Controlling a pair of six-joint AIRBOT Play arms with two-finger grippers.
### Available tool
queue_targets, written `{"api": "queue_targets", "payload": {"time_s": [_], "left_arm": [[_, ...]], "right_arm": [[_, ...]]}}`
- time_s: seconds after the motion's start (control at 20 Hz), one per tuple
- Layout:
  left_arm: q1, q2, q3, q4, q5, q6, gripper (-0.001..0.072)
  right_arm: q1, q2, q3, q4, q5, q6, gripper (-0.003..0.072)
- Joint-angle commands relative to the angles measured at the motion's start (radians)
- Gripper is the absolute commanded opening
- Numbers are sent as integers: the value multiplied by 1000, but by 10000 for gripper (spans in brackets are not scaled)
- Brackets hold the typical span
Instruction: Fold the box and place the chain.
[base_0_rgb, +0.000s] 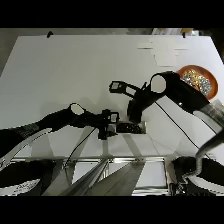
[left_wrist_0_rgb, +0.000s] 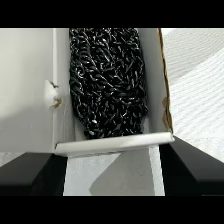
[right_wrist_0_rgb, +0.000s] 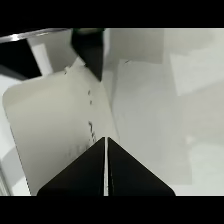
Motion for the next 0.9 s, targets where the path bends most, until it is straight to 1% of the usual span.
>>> {"api": "queue_targets", "payload": {"time_s": [0.0, 0.1, 0.2, 0.25, 0.3, 0.35, 0.45, 0.65, 0.7, 0.75, 0.8, 0.85], "left_arm": [[0, 1, 1, 0, 0, 0, 207], [0, 0, 1, 0, 0, 0, 207], [0, 1, 1, 0, 0, 0, 207], [0, 0, 1, 0, 0, 0, 207], [0, 0, 1, 0, 0, 0, 207], [0, 1, 1, 0, 0, 0, 207], [0, 1, 1, 0, 0, 0, 207], [0, 1, 1, 0, 0, 0, 207], [0, 0, 1, 0, 0, 0, 207], [0, 1, 1, 0, 0, 0, 207], [0, 0, 1, 0, 0, 0, 207], [0, 0, 1, 0, 0, 0, 207]], "right_arm": [[8, 95, -77, 4, 4, -94, 56], [27, 138, -139, 5, -28, -109, 64], [49, 144, -174, 5, -48, -109, 67], [58, 144, -182, 5, -59, -109, 107], [67, 144, -184, 5, -68, -107, 202], [75, 144, -183, 5, -84, -99, 233], [83, 144, -183, 5, -101, -98, 233], [83, 144, -184, 18, -96, -98, 233], [83, 144, -183, 27, -99, -98, 245], [88, 144, -184, 26, -104, -98, 307], [99, 145, -184, 11, -106, -98, 336], [117, 148, -184, -6, -108, -100, 336]]}}
